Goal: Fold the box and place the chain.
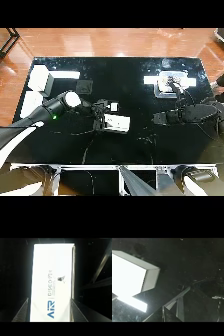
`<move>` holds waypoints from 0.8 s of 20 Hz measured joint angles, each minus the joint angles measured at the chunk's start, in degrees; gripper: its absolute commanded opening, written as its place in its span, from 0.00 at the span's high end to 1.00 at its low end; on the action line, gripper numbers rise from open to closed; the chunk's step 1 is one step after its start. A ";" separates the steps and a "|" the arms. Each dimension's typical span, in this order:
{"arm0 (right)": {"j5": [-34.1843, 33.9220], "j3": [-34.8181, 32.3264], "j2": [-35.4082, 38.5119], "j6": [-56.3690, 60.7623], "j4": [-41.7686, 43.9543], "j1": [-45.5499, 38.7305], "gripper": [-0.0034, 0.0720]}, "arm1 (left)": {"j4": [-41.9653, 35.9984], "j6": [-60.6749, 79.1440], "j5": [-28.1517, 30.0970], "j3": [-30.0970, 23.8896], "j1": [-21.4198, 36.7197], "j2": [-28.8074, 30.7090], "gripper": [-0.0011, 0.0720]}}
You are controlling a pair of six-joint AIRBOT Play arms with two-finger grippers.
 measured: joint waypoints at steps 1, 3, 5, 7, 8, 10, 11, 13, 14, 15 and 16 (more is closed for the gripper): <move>0.02 0.00 -0.02 -0.02 -0.02 0.00 0.92 | 0.00 0.00 0.07 0.00 0.00 -0.22 0.12; 0.11 0.00 0.00 -0.02 -0.02 0.00 0.92 | -0.11 -0.02 0.04 0.00 -0.02 -0.79 0.12; 0.13 0.00 0.00 -0.02 -0.02 0.00 0.92 | -0.22 -0.28 -0.02 0.02 -0.02 -1.25 0.13; 0.17 0.00 0.00 -0.02 -0.02 0.00 0.92 | -0.22 -0.57 -0.09 0.02 -0.02 -1.51 0.13; 0.28 0.00 -0.02 -0.02 -0.02 0.00 0.92 | -0.22 -0.72 -0.13 0.02 -0.02 -1.60 0.14; 0.59 0.00 -0.02 -0.02 -0.02 0.00 0.92 | -0.22 -1.42 -0.24 0.02 -0.02 -1.88 0.14; 0.83 0.00 -0.02 -0.02 -0.02 0.00 0.93 | -0.20 -2.34 -0.26 0.02 -0.02 -2.05 0.14; 1.18 0.00 -0.02 -0.02 -0.02 0.00 0.92 | 0.02 -4.55 -0.26 0.04 -0.02 -2.25 0.47; 1.40 0.00 -0.02 -0.02 -0.04 0.00 0.92 | 0.31 -6.34 -0.33 0.11 -0.02 -2.32 0.77; 1.62 0.00 0.00 -0.02 -0.02 0.00 0.93 | 1.25 -8.26 -0.92 0.44 -0.02 -2.36 0.96; 1.77 0.00 0.00 -0.02 -0.09 0.00 0.92 | 2.97 -10.58 -1.90 1.05 -0.02 -2.29 0.96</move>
